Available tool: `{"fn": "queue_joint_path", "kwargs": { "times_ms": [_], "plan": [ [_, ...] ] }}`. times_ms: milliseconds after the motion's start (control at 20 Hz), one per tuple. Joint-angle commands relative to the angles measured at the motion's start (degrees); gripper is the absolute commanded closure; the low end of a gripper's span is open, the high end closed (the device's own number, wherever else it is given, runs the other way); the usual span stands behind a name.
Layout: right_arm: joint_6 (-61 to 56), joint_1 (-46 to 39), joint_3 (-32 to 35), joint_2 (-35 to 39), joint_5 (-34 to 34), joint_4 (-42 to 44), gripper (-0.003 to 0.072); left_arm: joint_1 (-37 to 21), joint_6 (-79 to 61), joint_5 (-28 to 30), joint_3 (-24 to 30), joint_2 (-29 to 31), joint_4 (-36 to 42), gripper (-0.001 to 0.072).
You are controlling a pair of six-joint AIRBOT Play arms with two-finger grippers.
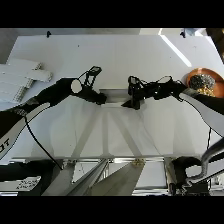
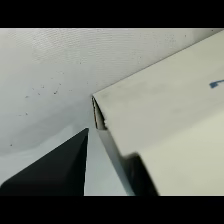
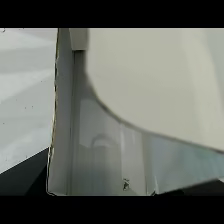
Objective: Fold the box and place the chain.
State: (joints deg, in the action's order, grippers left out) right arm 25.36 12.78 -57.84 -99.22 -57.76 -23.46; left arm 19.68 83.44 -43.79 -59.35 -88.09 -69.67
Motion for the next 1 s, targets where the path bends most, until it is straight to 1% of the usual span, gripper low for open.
{"fn": "queue_joint_path", "kwargs": {
  "times_ms": [0, 50, 200, 400, 450, 500, 550, 600, 650, 850, 900, 950],
  "plan": [
    [-0.04, 0.00, 0.00, 0.00, -0.13, 0.33, 0.0154, 2.51, 5.55, -1.03, -1.84, -0.04, -2.45, 0.0406],
    [-0.04, 0.00, 0.00, 0.00, -0.13, 0.33, 0.0154, 3.13, 5.62, -0.83, -2.10, -0.04, -2.43, 0.0437],
    [-0.04, 0.00, 0.00, 0.00, -0.13, 0.33, 0.0154, 5.11, 8.15, -0.17, -2.21, -0.37, -3.58, 0.0437],
    [-0.04, 0.00, 0.00, 0.00, -0.13, 0.33, 0.0154, 6.99, 11.47, -1.75, -2.23, -2.03, -6.16, 0.0438],
    [-0.04, 0.00, 0.00, 0.00, -0.13, 0.33, 0.0154, 7.17, 12.28, -2.19, -2.23, -2.38, -6.29, 0.0456],
    [-0.04, 0.00, 0.00, 0.00, -0.13, 0.33, 0.0154, 7.30, 13.00, -2.58, -2.23, -2.56, -6.27, 0.0503],
    [-0.04, 0.00, 0.00, 0.00, -0.13, 0.33, 0.0154, 7.34, 13.09, -2.71, -2.21, -2.56, -6.23, 0.0516],
    [-0.04, 0.00, 0.00, 0.00, -0.13, 0.33, 0.0154, 7.43, 13.25, -2.75, -2.21, -2.49, -6.21, 0.0592],
    [-0.04, 0.00, 0.00, 0.00, -0.13, 0.33, 0.0154, 7.45, 13.20, -2.84, -2.23, -2.49, -6.14, 0.0698],
    [-0.04, 0.00, 0.00, 0.00, -0.13, 0.33, 0.0154, 7.43, 13.22, -2.75, -2.23, -2.49, -4.68, 0.0701],
    [-0.04, 0.00, 0.00, 0.00, -0.13, 0.33, 0.0154, 7.43, 13.22, -2.71, -2.23, -2.49, -4.17, 0.0682],
    [-0.04, 0.00, 0.00, 0.00, -0.13, 0.33, 0.0154, 7.43, 13.22, -2.75, -2.23, -2.47, -3.15, 0.0593]
  ]
}}
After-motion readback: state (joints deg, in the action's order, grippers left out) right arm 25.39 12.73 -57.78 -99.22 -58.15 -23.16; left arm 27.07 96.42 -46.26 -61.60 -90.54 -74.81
